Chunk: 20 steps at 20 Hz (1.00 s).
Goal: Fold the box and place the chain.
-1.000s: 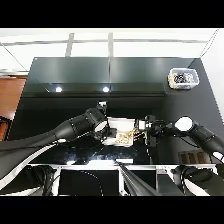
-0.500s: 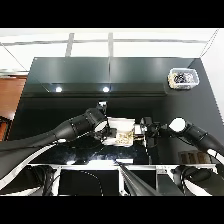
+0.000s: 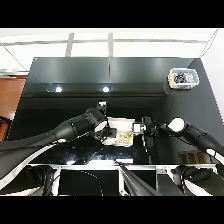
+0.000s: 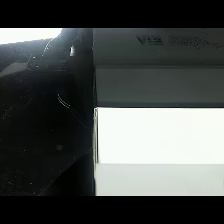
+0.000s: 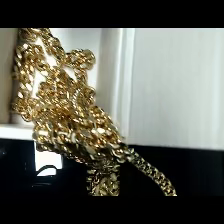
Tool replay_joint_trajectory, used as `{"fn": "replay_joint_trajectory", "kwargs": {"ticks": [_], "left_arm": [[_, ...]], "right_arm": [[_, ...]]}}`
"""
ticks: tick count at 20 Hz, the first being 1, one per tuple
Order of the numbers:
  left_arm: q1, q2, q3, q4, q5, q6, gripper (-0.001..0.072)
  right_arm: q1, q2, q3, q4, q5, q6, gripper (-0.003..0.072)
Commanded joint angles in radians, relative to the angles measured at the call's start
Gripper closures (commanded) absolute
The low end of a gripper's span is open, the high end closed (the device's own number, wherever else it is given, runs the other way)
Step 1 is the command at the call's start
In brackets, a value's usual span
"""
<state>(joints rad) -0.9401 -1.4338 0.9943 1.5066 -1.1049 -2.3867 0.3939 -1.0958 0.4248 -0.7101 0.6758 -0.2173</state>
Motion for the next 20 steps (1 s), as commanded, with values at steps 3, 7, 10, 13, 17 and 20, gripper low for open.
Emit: {"fn": "replay_joint_trajectory", "kwargs": {"ticks": [3, 7, 10, 13, 17, 20], "left_arm": [[0.001, -0.001, 0.0, 0.0, 0.0, 0.0, 0.0679], [0.001, -0.001, 0.0, 0.0, 0.0, 0.0, 0.0679], [0.001, -0.001, 0.0, 0.0, 0.0, 0.0, 0.0679], [0.001, -0.001, 0.0, 0.0, 0.0, 0.0, 0.0679], [0.001, -0.001, 0.0, 0.0, 0.0, 0.0, 0.0679], [0.001, -0.001, 0.0, 0.0, 0.0, 0.0, 0.0679]], "right_arm": [[0.001, 0.005, 0.004, -0.005, 0.024, 0.103, 0.0674], [-0.009, 0.089, 0.04, -0.074, 0.064, 0.354, 0.0674], [-0.052, 0.185, 0.109, -0.186, 0.225, 0.622, 0.0673], [-0.087, 0.291, 0.211, -0.199, 0.411, 0.802, 0.0673], [-0.089, 0.393, 0.37, -0.113, 0.555, 1.035, 0.0673], [-0.089, 0.395, 0.449, 0.105, 0.587, 1.079, 0.0673]]}}
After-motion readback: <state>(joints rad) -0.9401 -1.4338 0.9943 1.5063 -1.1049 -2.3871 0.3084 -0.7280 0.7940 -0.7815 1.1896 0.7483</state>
